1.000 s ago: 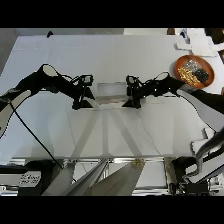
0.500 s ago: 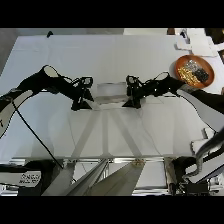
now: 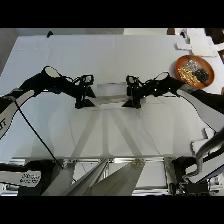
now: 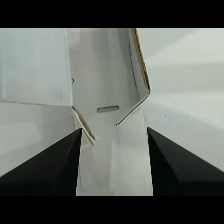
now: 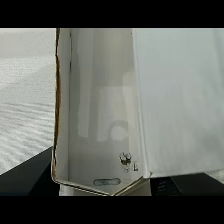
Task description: Fold the box and place the chain.
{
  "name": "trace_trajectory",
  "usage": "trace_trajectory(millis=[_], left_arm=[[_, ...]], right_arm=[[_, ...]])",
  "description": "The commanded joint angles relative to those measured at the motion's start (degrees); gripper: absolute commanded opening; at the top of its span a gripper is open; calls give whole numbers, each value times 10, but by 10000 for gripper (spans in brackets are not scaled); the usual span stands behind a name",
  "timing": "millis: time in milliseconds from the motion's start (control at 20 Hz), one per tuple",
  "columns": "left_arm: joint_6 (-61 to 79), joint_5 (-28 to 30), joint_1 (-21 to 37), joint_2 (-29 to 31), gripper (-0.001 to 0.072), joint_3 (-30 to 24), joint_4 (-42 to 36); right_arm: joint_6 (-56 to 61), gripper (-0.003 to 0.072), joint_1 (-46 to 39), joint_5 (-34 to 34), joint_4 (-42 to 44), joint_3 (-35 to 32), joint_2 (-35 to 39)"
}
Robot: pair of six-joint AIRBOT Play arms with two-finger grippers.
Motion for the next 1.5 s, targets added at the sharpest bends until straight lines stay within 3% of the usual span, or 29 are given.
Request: trace_trajectory(millis=[0, 50, 400, 550, 700, 750, 850, 1000, 1050, 1100, 1450], left_arm=[[24, 1, -4, -4, 370, 0, -9], [30, 1, -4, -5, 318, 0, -9], [80, 3, -7, -5, 314, 0, -11], [80, 12, -18, -10, 218, 0, -12], [80, 26, -27, -20, 196, 0, -12], [80, 30, -29, -22, 128, 0, -12], [80, 36, -29, -23, 90, 0, -13], [80, 49, -29, -23, 110, 0, -12], [80, 51, -29, -23, 203, 0, -13], [79, 54, -29, -22, 238, 0, -13], [76, 64, -29, -21, 192, 0, -24]], right_arm=[[0, 406, 0, 0, 0, 0, 0], [0, 406, 0, 0, 0, 0, 0], [0, 406, 0, 0, 0, 0, 0], [0, 406, 0, 0, 0, 0, 0], [0, 406, 0, 0, 0, 0, 0], [0, 406, 0, 0, 0, 0, 0], [0, 406, 0, 0, 0, 0, 0], [0, 406, 0, 0, 0, 0, 0], [0, 406, 0, 0, 0, 0, 0], [0, 406, 0, 0, 0, 0, 0], [0, 406, 0, 0, 0, 0, 0]])
